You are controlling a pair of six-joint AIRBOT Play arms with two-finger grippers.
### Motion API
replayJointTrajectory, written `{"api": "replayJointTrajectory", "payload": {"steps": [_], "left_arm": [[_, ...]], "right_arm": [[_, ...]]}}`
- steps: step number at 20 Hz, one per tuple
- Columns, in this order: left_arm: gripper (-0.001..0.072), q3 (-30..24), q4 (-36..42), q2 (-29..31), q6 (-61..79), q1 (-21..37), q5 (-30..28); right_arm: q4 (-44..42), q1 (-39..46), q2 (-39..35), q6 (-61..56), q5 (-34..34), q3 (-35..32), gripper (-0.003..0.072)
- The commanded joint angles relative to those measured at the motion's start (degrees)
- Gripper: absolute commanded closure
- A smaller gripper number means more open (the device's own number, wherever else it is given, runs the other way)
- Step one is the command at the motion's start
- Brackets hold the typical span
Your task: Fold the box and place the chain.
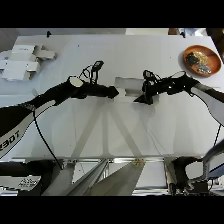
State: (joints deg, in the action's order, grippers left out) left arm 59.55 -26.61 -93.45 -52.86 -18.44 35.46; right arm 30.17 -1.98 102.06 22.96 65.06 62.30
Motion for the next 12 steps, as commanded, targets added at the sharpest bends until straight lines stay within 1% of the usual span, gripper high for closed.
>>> {"api": "replayJointTrajectory", "payload": {"steps": [1, 3, 7, 12], "left_arm": [[0.0335, 0.20, -4.79, -0.28, -5.16, -0.37, -0.15], [0.0334, 0.59, -7.39, -0.28, -9.03, -0.48, -0.31], [0.0334, 2.25, -11.54, -0.28, -9.11, -1.29, -0.39], [0.0334, 3.10, -13.27, -0.28, -9.14, -1.68, -1.62]], "right_arm": [[-0.09, 0.02, -0.02, -0.02, 0.04, 0.02, 0.0237], [-0.09, 0.02, -0.02, -0.02, 0.04, 0.02, 0.0237], [-0.09, 0.02, -0.02, -0.02, 0.04, 0.02, 0.0237], [-0.09, 0.02, -0.02, -0.02, 0.04, 0.02, 0.0237]]}}
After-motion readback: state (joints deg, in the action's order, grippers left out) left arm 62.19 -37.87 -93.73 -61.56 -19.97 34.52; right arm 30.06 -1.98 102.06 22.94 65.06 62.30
